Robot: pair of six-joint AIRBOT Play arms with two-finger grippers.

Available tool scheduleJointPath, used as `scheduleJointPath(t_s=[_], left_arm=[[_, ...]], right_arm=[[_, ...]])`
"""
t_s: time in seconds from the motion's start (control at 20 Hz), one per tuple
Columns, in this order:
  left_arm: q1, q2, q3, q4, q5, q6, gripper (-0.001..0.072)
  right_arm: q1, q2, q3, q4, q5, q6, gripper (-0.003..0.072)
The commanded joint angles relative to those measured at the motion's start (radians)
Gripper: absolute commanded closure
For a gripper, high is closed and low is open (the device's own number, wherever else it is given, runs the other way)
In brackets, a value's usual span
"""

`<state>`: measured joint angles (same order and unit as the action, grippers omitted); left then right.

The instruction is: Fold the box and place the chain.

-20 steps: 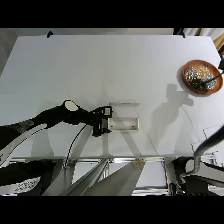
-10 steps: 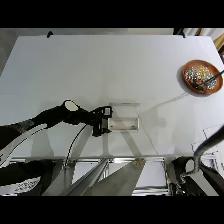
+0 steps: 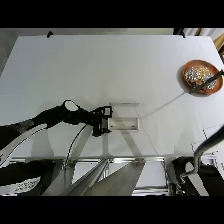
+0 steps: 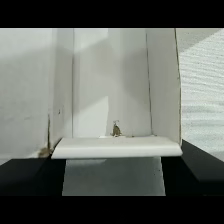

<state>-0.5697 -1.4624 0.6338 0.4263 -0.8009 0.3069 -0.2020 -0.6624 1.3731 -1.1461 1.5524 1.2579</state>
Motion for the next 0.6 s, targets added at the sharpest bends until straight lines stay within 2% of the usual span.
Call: scheduleJointPath(t_s=[0.0,0.3,0.4,0.55], left_arm=[[0.001,0.0,0.0,0.0,0.0,0.0,0.0455],[0.001,0.0,0.0,0.0,0.0,0.0,0.0455],[0.001,0.0,0.0,0.0,0.0,0.0,0.0455],[0.001,0.0,0.0,0.0,0.0,0.0,0.0455]], right_arm=[[0.1,0.043,0.0,0.027,0.126,0.019,0.0669],[0.234,0.07,-0.005,0.18,0.152,0.054,0.0669],[0.283,0.07,-0.027,0.195,0.117,0.055,0.0669],[0.385,0.07,-0.11,0.219,-0.008,0.054,0.0669]])
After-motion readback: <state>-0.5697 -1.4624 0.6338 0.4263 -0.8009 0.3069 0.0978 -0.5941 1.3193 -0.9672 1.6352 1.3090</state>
